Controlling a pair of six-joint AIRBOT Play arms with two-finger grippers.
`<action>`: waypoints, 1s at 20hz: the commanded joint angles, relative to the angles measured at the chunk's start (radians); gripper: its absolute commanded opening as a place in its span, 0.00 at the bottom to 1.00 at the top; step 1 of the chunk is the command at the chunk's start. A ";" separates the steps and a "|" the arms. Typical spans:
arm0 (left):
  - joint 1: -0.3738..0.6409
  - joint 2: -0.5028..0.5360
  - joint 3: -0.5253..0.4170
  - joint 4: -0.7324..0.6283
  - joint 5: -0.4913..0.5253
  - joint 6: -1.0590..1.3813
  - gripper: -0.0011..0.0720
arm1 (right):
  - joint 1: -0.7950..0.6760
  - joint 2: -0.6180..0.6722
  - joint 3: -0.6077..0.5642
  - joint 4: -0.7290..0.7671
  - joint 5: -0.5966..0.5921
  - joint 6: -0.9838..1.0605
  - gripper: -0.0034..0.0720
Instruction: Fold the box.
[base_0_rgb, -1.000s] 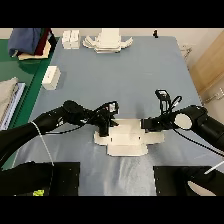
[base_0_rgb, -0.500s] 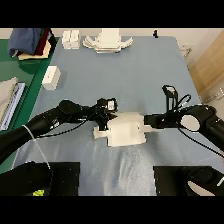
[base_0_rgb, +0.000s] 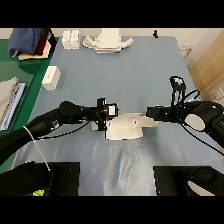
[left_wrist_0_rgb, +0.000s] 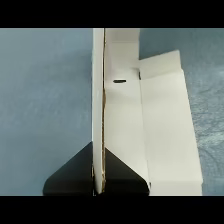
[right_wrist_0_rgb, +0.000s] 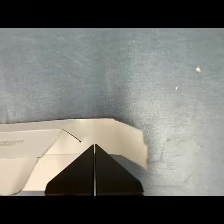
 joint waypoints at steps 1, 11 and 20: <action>-0.039 -0.045 -0.035 -0.021 0.019 0.014 0.03 | 0.001 0.002 0.003 -0.006 -0.054 0.006 0.05; -0.053 0.037 -0.057 -0.052 0.019 0.000 0.03 | 0.001 0.001 0.002 -0.005 -0.060 0.005 0.05; -0.003 0.024 -0.047 -0.064 -0.130 -0.074 0.03 | 0.001 0.001 0.002 -0.005 -0.060 0.005 0.05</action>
